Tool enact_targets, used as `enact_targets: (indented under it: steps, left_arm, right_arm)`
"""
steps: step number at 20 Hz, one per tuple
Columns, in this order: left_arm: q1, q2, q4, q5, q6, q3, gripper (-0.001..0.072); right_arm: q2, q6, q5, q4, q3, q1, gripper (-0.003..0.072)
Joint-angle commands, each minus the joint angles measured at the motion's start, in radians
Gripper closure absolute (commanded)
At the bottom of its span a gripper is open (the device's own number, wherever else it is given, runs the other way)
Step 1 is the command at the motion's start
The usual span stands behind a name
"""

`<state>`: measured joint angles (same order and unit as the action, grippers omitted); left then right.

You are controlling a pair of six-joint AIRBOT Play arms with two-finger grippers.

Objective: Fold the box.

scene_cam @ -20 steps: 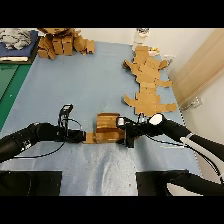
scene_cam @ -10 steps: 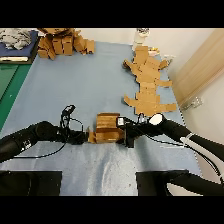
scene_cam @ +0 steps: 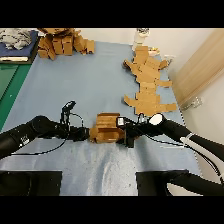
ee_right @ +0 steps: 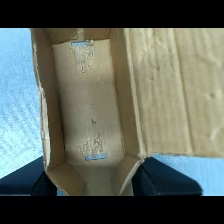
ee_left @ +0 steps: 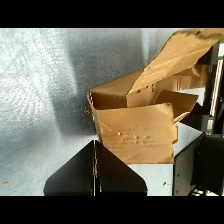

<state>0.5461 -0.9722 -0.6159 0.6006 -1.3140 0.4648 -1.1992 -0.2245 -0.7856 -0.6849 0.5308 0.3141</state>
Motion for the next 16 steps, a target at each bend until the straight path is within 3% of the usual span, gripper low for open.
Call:
enact_targets:
  steps: [1,13,14,15,16]
  left_arm:
    - [-0.026,0.001,0.020,0.018,0.018,0.005,0.0694]
    - [-0.031,0.001,0.153,0.039,0.156,0.005,0.0693]
    - [-0.031,0.001,0.153,0.038,0.155,0.005,0.0562]
    - [-0.031,0.001,0.158,0.040,0.154,0.005,0.0366]
    - [-0.030,0.001,0.160,0.038,0.156,0.005,0.0360]
  right_arm:
    - [-0.001,0.000,0.000,-0.001,0.000,-0.001,0.0080]
    - [-0.001,0.000,0.001,-0.001,0.000,-0.001,0.0080]
    - [-0.001,0.000,0.001,-0.001,0.000,-0.001,0.0080]
    - [-0.001,0.000,0.001,-0.001,0.000,-0.001,0.0080]
    - [-0.001,0.000,0.001,-0.001,0.000,-0.001,0.0080]
